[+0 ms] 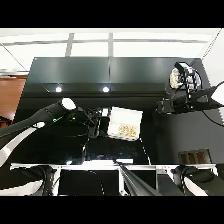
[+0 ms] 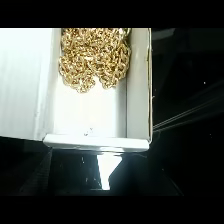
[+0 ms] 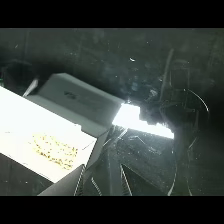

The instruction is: Fold the box and place the chain.

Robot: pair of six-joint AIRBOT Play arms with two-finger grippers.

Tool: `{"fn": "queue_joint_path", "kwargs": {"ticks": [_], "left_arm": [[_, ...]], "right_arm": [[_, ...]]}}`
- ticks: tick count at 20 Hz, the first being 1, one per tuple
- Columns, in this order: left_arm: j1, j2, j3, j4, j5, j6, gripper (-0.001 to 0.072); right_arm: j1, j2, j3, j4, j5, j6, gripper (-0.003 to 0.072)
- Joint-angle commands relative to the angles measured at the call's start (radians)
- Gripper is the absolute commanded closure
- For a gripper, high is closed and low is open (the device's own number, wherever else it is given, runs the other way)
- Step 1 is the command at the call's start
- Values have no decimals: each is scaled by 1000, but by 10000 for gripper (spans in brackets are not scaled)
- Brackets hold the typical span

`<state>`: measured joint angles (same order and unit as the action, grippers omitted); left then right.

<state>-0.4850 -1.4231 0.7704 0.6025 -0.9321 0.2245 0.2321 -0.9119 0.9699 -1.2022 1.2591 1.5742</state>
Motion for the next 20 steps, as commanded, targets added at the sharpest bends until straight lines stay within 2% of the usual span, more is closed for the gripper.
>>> {"fn": "queue_joint_path", "kwargs": {"ticks": [1, 11, 16, 20], "left_arm": [[-1, -1, 1, -17, 31, -24, -7], [-3, -3, 1, -27, 39, -23, -6], [-48, -3, 0, -38, 53, 17, -5], [-55, -3, 0, -7, 96, 14, 36]], "right_arm": [[0, 0, 0, 0, 0, 0, 409], [0, 0, 0, 0, -3, 0, 409], [0, 0, 0, 0, -7, 0, 408], [0, 0, 0, 0, -6, 0, 409]]}}
